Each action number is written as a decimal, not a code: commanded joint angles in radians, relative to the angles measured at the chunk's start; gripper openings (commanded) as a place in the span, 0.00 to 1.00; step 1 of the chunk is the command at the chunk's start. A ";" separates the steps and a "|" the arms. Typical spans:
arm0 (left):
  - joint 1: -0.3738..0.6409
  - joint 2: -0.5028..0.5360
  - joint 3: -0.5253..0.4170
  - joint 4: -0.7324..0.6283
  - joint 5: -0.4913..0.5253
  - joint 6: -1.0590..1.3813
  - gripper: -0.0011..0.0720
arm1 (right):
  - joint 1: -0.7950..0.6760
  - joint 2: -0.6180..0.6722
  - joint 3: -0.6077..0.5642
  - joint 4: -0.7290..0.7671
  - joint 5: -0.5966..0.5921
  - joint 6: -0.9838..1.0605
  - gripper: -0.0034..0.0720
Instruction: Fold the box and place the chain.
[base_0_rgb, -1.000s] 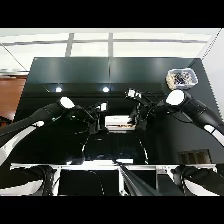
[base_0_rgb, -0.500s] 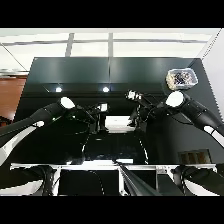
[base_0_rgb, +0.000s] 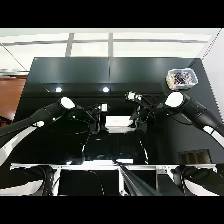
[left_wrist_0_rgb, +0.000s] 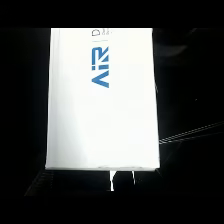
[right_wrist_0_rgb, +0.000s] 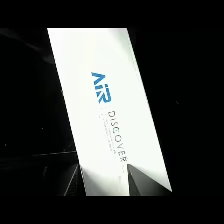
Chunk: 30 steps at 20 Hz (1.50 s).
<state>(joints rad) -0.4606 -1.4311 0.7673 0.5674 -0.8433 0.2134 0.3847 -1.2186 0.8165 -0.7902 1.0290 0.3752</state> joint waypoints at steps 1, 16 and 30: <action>0.000 0.000 0.000 0.000 0.001 0.001 0.68 | -0.008 0.025 0.031 0.015 0.047 0.096 0.54; 0.002 0.000 0.000 0.000 0.001 0.001 0.68 | -0.119 0.068 -0.226 0.539 -0.084 0.516 0.07; 0.002 0.000 0.000 -0.004 0.001 0.000 0.68 | -0.037 0.009 -0.229 0.344 -0.171 0.663 0.07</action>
<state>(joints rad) -0.4599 -1.4311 0.7673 0.5671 -0.8410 0.2157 0.3447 -1.2087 0.5861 -0.4297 0.8597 1.0290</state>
